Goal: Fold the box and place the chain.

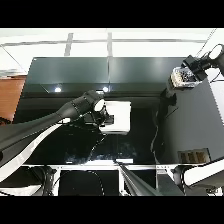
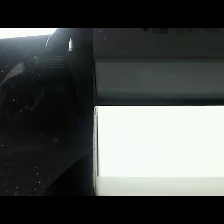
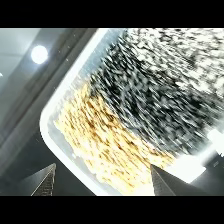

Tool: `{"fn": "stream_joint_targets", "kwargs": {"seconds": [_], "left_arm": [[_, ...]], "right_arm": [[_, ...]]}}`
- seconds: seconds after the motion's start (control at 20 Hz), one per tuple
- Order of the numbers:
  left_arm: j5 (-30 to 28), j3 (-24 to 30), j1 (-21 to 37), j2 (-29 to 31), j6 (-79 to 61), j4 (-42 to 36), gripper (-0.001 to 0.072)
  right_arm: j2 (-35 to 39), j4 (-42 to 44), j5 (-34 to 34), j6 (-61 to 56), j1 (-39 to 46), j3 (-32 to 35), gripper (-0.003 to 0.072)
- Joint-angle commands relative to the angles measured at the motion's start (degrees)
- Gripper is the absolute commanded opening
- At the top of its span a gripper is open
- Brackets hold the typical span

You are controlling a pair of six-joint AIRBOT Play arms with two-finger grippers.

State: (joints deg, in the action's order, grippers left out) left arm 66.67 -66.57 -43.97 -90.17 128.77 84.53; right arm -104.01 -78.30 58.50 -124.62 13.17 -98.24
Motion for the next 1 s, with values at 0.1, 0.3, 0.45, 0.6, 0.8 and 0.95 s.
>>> {"fn": "stream_joint_targets", "kwargs": {"seconds": [0.1, 0.3, 0.45, 0.6, 0.8, 0.95], "left_arm": [[0.0, 0.02, 0.04, -0.02, 0.0, 0.04, 0.0031], [0.0, 0.02, 0.04, -0.02, 0.0, 0.04, 0.0031], [-0.02, 0.02, 0.04, -0.02, 0.0, 0.04, 0.0031], [-0.02, 0.02, 0.04, -0.02, 0.0, 0.04, 0.0031], [-0.04, 0.02, 0.02, -0.02, 0.0, 0.02, 0.0031], [-0.02, 0.02, 0.02, -0.02, 0.0, 0.0, 0.0031]], "right_arm": [[-7.91, 8.02, 2.43, 0.57, 1.6, -6.82, 0.0666], [-10.27, 11.41, 2.03, 0.59, 1.44, -6.82, 0.0665], [-10.45, 10.54, 1.73, 1.33, 1.49, -6.82, 0.0431], [-10.43, 11.06, 2.21, 5.9, 1.46, -6.82, 0.0091], [-7.06, 12.13, 2.67, 15.93, 1.62, -7.39, 0.0014], [0.09, 12.11, 3.04, 24.76, 2.4, -8.35, 0.0013]]}}
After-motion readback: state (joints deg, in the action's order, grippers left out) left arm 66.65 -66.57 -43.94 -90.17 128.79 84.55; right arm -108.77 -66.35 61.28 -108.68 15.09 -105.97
